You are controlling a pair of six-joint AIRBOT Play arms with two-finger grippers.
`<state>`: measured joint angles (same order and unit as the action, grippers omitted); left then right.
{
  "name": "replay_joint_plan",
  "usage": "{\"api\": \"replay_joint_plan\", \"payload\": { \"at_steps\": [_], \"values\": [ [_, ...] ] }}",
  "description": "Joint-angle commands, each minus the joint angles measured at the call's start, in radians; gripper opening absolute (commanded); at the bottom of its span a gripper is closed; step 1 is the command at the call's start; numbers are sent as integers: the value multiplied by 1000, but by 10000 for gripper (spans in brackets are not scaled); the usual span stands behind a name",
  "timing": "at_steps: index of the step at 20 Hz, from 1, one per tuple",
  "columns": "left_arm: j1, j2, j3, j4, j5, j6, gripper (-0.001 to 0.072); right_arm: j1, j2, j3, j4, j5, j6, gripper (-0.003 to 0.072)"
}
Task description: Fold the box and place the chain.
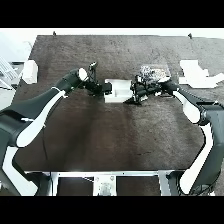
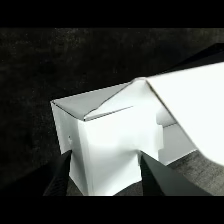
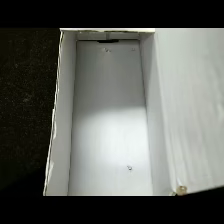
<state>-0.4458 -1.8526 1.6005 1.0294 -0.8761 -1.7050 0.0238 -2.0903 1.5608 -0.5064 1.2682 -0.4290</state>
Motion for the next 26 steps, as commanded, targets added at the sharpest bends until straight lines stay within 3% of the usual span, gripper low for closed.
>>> {"api": "replay_joint_plan", "payload": {
  "at_steps": [1, 12, 18, 26],
  "values": [
    [-19, -42, 65, 53, -58, -44, 490, 0, 0, 0, 0, 1, 0, 498],
    [-50, -194, 302, 226, -264, -139, 490, 0, 0, 0, 0, 0, 0, 498],
    [-50, -224, 380, 301, -364, -179, 490, 0, 0, 0, 0, 0, 0, 498],
    [-53, -225, 402, 332, -382, -190, 490, 0, 0, 0, 0, 0, 0, 498]
  ]
}}
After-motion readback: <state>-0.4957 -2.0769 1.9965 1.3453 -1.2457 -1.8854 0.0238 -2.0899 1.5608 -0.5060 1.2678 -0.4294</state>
